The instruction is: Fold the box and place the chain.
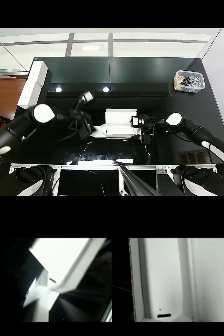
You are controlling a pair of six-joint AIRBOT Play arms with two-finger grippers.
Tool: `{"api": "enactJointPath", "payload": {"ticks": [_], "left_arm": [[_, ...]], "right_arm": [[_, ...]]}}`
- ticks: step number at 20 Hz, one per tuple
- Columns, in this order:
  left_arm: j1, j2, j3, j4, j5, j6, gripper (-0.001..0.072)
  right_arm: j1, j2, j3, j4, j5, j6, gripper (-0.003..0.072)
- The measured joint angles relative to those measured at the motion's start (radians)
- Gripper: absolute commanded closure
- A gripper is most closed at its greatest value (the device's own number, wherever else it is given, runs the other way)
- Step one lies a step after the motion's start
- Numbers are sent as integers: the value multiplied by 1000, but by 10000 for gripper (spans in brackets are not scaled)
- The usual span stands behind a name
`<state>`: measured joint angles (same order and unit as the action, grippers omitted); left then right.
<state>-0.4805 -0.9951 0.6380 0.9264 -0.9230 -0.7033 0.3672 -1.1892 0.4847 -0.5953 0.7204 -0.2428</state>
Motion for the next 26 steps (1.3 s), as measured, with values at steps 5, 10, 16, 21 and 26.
{"api": "enactJointPath", "payload": {"ticks": [5, 10, 16, 21, 26], "left_arm": [[-79, 0, -93, 77, 133, 222, -4], [-129, -72, -56, 71, 217, 318, 2], [-144, -174, 1, 7, 188, 443, 165], [-161, -201, 9, -21, 207, 480, 376], [-165, -218, 11, -31, 233, 488, 377]], "right_arm": [[0, 0, 0, 0, 0, 0, 247], [0, 0, 0, 0, 1, 0, 247], [0, 0, 0, 0, 2, 0, 247], [0, 0, 0, -1, 6, 0, 247], [0, 0, 0, -1, 8, 0, 247]]}}
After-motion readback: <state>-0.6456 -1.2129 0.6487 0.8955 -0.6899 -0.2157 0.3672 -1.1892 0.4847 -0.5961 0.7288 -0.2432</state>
